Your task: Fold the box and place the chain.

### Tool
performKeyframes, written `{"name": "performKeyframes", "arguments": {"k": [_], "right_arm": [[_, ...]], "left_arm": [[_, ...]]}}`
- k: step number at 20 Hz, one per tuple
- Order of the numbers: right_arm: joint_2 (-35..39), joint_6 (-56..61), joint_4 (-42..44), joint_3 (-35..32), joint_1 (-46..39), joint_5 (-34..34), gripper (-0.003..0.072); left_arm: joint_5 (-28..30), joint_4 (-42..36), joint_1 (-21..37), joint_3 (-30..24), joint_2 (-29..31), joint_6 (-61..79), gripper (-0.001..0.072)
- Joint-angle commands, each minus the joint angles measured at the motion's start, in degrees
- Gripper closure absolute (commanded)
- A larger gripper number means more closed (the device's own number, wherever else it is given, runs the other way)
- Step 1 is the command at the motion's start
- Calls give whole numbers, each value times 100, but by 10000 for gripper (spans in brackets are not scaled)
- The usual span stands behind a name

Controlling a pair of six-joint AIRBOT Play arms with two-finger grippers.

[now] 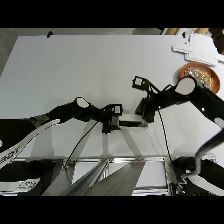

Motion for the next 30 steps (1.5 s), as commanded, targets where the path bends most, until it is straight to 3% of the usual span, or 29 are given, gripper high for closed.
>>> {"name": "performKeyframes", "arguments": {"k": [1,2,5,8,13,16,19,20,21,27,28,29,30], "right_arm": [[599,-605,129,-658,267,-249,523],[693,-664,114,-791,354,-400,480],[767,-664,-11,-916,601,-761,480],[765,-664,-116,-916,737,-1108,349],[765,-658,-673,-916,772,-1421,353],[765,-658,-675,-916,772,-1416,464],[763,-658,-673,-916,772,-1416,478],[763,-658,-673,-916,772,-1412,544],[758,-658,-673,-916,772,-1410,560],[586,-658,-640,-929,772,-1397,536],[581,-658,-625,-929,772,-1379,482],[581,-660,-625,-929,772,-1318,477],[581,-662,-625,-929,772,-1215,407]], "left_arm": [[0,0,-2,4,2,0,399],[0,0,-2,4,2,0,399],[0,0,-2,4,2,0,399],[0,0,-2,4,2,0,399],[2,0,-2,4,2,0,399],[0,0,-4,4,2,0,399],[2,0,-2,4,2,0,399],[2,0,-2,4,2,0,399],[0,0,-2,4,2,0,399],[2,0,-2,4,2,0,399],[0,2,-2,4,2,0,399],[2,0,-2,4,2,0,399],[0,0,-2,4,2,0,399]]}}
